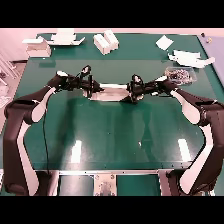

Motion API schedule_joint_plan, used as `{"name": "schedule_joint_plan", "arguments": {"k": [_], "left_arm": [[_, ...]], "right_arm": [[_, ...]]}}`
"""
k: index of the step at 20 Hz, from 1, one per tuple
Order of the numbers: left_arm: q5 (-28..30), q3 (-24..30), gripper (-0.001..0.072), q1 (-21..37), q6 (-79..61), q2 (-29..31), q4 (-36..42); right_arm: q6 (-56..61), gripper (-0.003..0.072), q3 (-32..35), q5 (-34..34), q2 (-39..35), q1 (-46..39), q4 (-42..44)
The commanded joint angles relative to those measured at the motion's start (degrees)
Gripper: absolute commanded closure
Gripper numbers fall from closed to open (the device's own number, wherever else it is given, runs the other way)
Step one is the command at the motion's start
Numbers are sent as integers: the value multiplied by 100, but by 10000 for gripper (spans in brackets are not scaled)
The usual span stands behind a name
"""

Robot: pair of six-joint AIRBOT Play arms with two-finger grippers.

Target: Fold the box and place the chain.

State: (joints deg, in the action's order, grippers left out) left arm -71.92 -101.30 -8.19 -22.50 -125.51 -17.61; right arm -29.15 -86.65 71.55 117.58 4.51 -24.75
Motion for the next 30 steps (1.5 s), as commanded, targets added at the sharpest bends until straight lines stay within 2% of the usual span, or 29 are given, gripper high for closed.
{"name": "schedule_joint_plan", "arguments": {"k": [1, 20, 21, 22, 23, 25, 29, 30], "left_arm": [[37, -7, 689, 2, -2, 4, 0], [7, -7, 689, 2, -2, 4, 50], [-9, -9, 573, 2, -7, 4, 155], [-181, -13, 392, 24, -7, 11, 302], [-304, -20, 288, 39, -4, 20, 474], [-415, -24, 280, 44, -7, 74, 758], [-424, -22, 270, 44, -4, 382, 826], [-428, -24, 72, 44, -4, 485, 826]], "right_arm": [[2, 173, -2, 9, 2, 4, 7], [2, 173, -2, 9, 2, 4, 9], [2, 173, -2, 9, 2, 4, 7], [2, 173, -2, 9, 2, 4, 7], [2, 173, -2, 9, 2, 4, 9], [2, 173, -2, 9, 2, 4, 9], [2, 173, -2, 9, 2, 4, 9], [2, 173, -2, 9, 2, 4, 9]]}}
